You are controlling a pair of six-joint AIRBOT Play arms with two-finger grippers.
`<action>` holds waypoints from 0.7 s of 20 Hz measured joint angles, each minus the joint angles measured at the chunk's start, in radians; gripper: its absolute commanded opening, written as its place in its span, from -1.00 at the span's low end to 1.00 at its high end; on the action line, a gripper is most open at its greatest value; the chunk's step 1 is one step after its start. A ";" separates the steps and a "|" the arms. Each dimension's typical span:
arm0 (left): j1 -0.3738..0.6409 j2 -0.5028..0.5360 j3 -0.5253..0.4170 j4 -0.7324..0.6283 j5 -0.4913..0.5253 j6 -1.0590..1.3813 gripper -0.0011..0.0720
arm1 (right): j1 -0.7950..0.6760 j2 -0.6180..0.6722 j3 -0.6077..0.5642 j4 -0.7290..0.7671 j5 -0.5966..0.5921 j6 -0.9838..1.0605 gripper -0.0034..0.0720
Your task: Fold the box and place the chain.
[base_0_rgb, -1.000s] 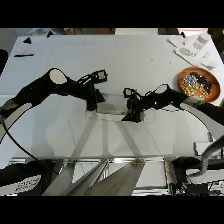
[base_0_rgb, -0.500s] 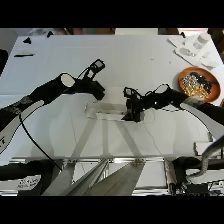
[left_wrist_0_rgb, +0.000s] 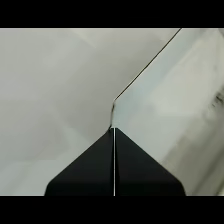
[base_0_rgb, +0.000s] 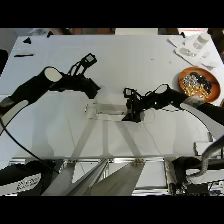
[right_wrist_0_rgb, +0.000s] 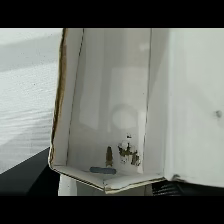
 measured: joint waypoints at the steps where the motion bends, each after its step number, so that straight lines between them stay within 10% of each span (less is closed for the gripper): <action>1: 0.023 0.019 0.000 0.000 -0.054 0.019 -0.94 | 0.000 0.000 0.000 0.000 0.000 0.000 0.01; 5: 0.074 0.055 0.000 0.032 -0.230 0.063 -0.92 | 0.000 0.000 0.000 0.001 0.000 0.000 0.01; 11: 0.042 0.061 0.000 0.102 -0.303 0.124 0.28 | 0.000 0.000 0.000 0.002 0.000 0.001 0.01; 14: 0.010 0.059 0.000 0.134 -0.315 0.177 0.30 | 0.000 0.000 0.000 0.002 -0.001 0.001 0.01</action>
